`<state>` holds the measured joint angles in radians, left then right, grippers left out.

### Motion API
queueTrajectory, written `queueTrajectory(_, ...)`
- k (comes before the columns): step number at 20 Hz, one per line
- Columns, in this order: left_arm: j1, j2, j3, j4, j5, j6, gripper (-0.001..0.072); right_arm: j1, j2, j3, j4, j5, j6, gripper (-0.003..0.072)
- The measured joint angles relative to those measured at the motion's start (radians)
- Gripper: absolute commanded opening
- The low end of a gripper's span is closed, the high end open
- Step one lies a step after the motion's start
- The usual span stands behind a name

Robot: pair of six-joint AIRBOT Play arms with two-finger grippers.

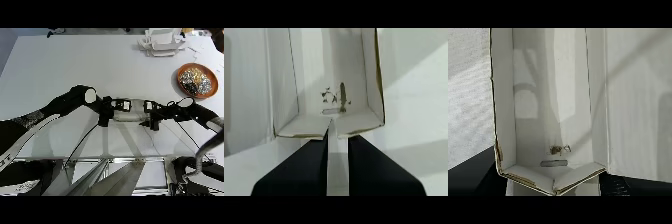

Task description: Fold the box and place the chain.

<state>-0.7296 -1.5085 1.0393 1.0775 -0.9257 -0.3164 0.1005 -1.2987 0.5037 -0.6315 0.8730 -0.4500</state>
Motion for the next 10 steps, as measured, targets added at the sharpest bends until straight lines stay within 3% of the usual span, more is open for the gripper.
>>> queueTrajectory(10, -0.039, -0.022, 0.000, -0.029, 0.098, 0.003, 0.0149, 0.000, 0.000, 0.000, 0.000, 0.001, 0.000, 0.0382)
